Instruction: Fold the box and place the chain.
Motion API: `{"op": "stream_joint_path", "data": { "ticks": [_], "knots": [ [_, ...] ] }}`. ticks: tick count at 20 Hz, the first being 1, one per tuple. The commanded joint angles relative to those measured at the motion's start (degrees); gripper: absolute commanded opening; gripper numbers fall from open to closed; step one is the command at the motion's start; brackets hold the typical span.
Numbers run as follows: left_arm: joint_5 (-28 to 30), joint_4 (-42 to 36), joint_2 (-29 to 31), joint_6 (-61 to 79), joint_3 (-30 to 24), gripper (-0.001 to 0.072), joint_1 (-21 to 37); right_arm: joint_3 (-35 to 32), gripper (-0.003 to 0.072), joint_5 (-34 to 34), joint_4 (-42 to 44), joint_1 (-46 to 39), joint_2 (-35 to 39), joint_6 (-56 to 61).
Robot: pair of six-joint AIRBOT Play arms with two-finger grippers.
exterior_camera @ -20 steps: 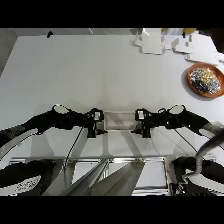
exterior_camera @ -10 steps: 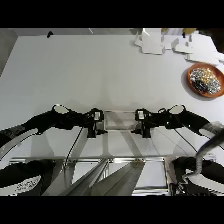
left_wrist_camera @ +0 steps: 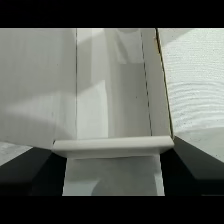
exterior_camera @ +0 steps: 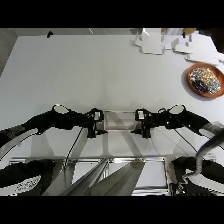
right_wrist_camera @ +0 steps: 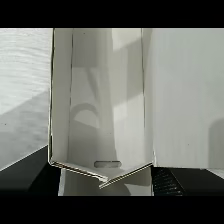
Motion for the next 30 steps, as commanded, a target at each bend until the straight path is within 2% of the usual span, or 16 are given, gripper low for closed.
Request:
{"op": "stream_joint_path", "data": {
  "ticks": [1, 13, 15, 16, 17, 22, 25, 26, 28, 30],
  "knots": [
    [0.0, 0.0, 0.0, 0.0, 0.0, 0.0256, 0.0, 0.0, 0.0298, 1.4, 0.2, 0.0, 0.0, -0.5],
    [0.0, 0.0, 0.0, 0.0, 0.0, 0.0256, 0.0, 0.0, 0.0307, 1.0, -0.5, 0.0, 0.3, -0.2],
    [0.0, 0.0, 0.0, 0.0, 0.0, 0.0256, 0.0, 0.0, 0.0591, 0.2, -2.1, 0.0, 1.8, 3.6],
    [0.0, 0.0, 0.0, 0.0, 0.0, 0.0256, 0.0, 0.0, 0.0682, -0.9, -3.3, 0.0, 3.1, 8.0],
    [0.0, 0.0, 0.0, 0.0, 0.0, 0.0256, 0.0, 0.0, 0.0696, -1.6, -5.9, 0.0, 4.4, 11.5],
    [0.0, 0.0, 0.0, 0.0, 0.0, 0.0256, 0.0, 0.0, 0.0688, 0.1, -27.7, 0.0, 12.8, 30.4],
    [0.0, 0.0, 0.0, 0.0, 0.0, 0.0256, 0.0, 0.0, 0.0688, 1.6, -36.1, 0.0, 19.3, 39.3],
    [0.0, 0.0, 0.0, 0.0, 0.0, 0.0256, 0.0, 0.0, 0.0684, 2.9, -37.5, 0.0, 21.5, 40.7],
    [0.0, 0.0, 0.0, 0.0, 0.0, 0.0256, 0.0, 0.0, 0.0598, 5.2, -36.6, 0.0, 26.1, 42.2],
    [0.0, 0.0, 0.0, 0.0, 0.0, 0.0256, 0.0, 0.0, 0.0501, 6.5, -28.9, 0.0, 29.7, 42.2]
  ]
}}
